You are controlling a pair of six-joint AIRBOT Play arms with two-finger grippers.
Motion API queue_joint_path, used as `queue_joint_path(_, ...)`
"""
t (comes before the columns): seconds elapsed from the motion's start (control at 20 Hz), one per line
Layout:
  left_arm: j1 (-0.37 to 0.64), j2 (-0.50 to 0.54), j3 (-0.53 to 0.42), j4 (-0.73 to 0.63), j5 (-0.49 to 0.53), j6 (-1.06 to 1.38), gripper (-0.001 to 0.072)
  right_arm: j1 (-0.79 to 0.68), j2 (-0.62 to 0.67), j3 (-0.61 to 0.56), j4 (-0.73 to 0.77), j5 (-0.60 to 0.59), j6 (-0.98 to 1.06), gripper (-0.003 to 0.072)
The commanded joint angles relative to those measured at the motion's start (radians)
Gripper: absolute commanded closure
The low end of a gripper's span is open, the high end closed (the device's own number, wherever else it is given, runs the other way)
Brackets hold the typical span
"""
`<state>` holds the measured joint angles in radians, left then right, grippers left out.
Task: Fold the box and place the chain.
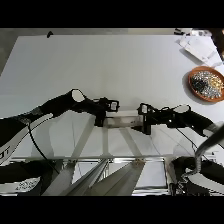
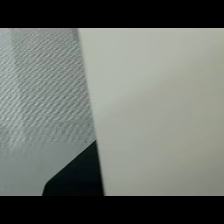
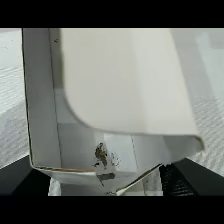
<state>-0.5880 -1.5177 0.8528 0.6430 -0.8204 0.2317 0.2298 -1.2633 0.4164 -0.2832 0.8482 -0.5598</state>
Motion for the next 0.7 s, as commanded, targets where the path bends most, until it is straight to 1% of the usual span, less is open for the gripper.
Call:
queue_joint_path(0.0,0.001,0.0,0.0,0.001,0.008,0.0,0.0697,0.0,-0.019,0.02,-0.072,0.041,0.032,-0.0034)
queue_joint_path(0.15,0.001,0.0,0.0,0.001,0.008,0.0,0.0697,-0.016,-0.021,0.036,-0.088,0.068,0.034,-0.0034)
queue_joint_path(0.3,0.001,0.0,0.0,0.001,0.008,0.0,0.0697,-0.04,-0.03,0.036,-0.147,0.059,0.04,-0.0023)
queue_joint_path(0.35,0.001,0.0,0.0,0.001,0.008,0.0,0.0697,-0.043,-0.031,0.036,-0.147,0.049,0.039,-0.0001)
queue_joint_path(0.4,0.001,0.0,0.0,0.001,0.007,0.0,0.0697,-0.043,-0.032,0.036,-0.147,0.048,0.029,0.0046)
queue_joint_path(0.65,0.001,0.0,0.0,0.001,0.0,0.0,0.0697,-0.043,-0.039,0.036,-0.143,0.028,0.001,0.0058)
